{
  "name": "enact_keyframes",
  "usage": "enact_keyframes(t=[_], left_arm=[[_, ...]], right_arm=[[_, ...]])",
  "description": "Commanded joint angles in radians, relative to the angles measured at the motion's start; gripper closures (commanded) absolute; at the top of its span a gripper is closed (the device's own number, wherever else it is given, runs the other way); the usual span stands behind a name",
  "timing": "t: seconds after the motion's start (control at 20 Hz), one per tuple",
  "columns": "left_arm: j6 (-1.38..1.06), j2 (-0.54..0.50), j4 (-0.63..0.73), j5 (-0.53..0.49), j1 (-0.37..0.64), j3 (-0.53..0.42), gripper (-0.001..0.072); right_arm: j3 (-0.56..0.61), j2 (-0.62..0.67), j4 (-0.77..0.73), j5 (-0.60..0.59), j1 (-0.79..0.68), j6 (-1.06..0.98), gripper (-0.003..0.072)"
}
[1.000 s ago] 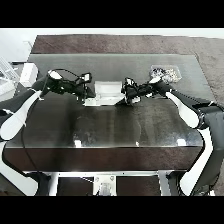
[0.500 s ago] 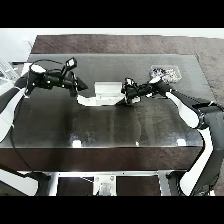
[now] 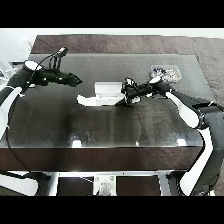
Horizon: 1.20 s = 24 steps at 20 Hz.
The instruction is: Fold the box and place the chain.
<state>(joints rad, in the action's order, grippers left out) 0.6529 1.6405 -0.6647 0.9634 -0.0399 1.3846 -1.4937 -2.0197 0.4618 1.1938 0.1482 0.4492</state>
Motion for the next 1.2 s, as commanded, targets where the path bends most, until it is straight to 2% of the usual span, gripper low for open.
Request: enact_keyframes(t=[0.0, 0.2, 0.45, 0.55, 0.65, 0.75, 0.95, 1.15], left_arm=[[0.219, -0.003, -0.060, 0.002, 0.009, 0.000, 0.0694], [0.286, -0.018, -0.061, 0.061, 0.077, -0.001, 0.0694], [0.353, -0.034, -0.070, 0.233, 0.166, -0.023, 0.0692], [0.365, -0.068, -0.060, 0.179, 0.181, -0.131, 0.0692], [0.368, -0.101, 0.031, 0.133, 0.189, -0.255, 0.0691], [0.373, -0.114, 0.076, 0.089, 0.178, -0.327, 0.0690], [0.476, -0.110, 0.072, 0.023, 0.146, -0.383, 0.0689], [0.498, -0.094, 0.065, -0.032, 0.126, -0.383, 0.0689]], right_arm=[[0.000, 0.000, 0.000, 0.000, 0.000, 0.000, 0.0191], [0.000, 0.000, 0.000, 0.000, 0.000, 0.000, 0.0191], [0.000, 0.000, 0.000, 0.000, 0.000, 0.000, 0.0191], [0.000, 0.000, 0.000, 0.000, 0.000, 0.000, 0.0191], [0.000, 0.000, 0.000, 0.000, 0.000, 0.000, 0.0191], [0.000, 0.000, 0.000, 0.000, 0.000, 0.000, 0.0191], [0.000, 0.000, 0.000, 0.000, 0.000, 0.000, 0.0191], [0.000, 0.000, 0.000, 0.000, 0.000, 0.000, 0.0191]])
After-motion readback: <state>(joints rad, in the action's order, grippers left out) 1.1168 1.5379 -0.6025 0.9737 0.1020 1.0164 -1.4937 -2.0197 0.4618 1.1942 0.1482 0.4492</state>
